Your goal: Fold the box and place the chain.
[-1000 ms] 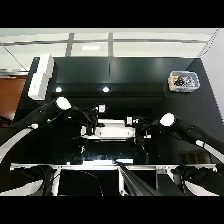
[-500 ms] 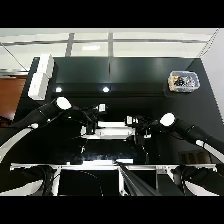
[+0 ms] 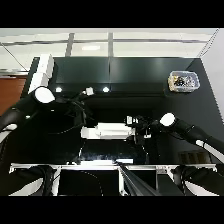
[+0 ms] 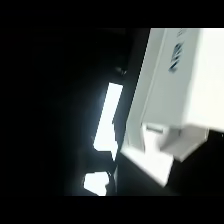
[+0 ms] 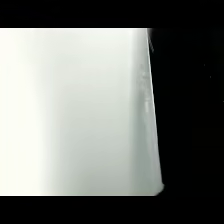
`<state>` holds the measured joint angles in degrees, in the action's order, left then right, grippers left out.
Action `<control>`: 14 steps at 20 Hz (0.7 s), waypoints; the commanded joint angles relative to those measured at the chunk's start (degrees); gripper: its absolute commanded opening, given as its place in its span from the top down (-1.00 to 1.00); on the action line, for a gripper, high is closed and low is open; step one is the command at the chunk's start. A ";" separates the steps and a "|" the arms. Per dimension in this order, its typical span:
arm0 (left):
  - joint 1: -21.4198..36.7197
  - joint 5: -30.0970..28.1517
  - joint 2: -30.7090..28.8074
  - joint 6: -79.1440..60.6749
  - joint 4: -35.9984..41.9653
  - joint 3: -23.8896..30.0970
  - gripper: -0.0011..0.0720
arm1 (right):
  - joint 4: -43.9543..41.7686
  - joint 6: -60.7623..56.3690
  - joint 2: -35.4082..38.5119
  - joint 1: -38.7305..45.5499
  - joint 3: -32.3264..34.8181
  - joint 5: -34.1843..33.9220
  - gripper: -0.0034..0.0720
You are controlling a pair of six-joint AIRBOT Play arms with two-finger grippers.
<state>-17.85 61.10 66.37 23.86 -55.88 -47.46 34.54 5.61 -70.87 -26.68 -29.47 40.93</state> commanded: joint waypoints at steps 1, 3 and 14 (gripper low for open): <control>3.98 13.09 -3.34 17.11 -6.36 0.09 0.89 | -0.02 0.00 0.00 0.00 0.02 0.00 -0.07; 3.54 18.64 -3.34 19.39 1.46 2.43 0.89 | 0.00 0.00 0.00 0.00 0.02 0.00 -0.07; -6.56 -24.09 0.52 -3.87 45.38 15.13 0.89 | -0.02 0.00 0.00 0.00 0.02 0.00 -0.07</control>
<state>-21.98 52.51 65.17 25.12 -16.47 -33.47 34.54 5.63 -70.87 -26.68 -29.50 40.93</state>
